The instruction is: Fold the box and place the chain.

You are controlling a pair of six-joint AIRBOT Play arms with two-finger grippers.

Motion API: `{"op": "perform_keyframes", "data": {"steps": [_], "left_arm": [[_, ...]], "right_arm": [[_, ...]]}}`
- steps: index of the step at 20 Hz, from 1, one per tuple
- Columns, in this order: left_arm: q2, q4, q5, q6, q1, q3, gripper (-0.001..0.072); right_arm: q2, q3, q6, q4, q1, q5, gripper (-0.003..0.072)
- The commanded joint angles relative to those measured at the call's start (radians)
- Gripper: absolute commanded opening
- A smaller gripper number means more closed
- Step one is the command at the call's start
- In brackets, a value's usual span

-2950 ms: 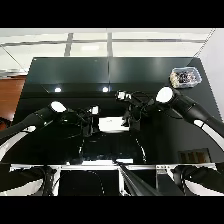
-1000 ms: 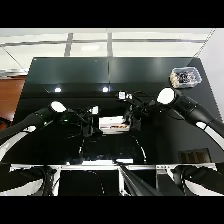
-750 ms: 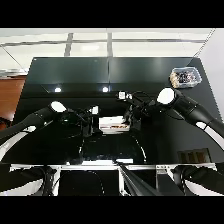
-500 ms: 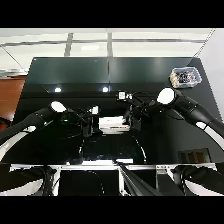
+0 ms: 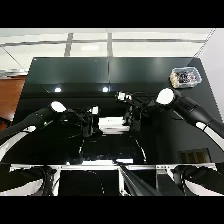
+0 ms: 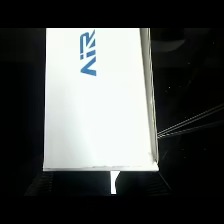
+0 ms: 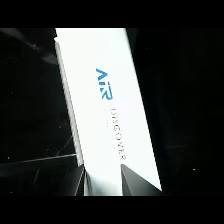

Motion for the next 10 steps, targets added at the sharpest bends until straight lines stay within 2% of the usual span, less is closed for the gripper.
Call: {"op": "perform_keyframes", "data": {"steps": [1, 10], "left_arm": [[-0.001, 0.000, 0.000, 0.000, 0.000, 0.000, 0.0353], [-0.001, 0.000, 0.000, 0.000, 0.000, 0.000, 0.0353]], "right_arm": [[-0.003, -0.001, 0.003, -0.010, 0.016, -0.003, 0.0267], [-0.008, -0.031, 0.026, -0.012, 0.016, -0.018, 0.0266]]}}
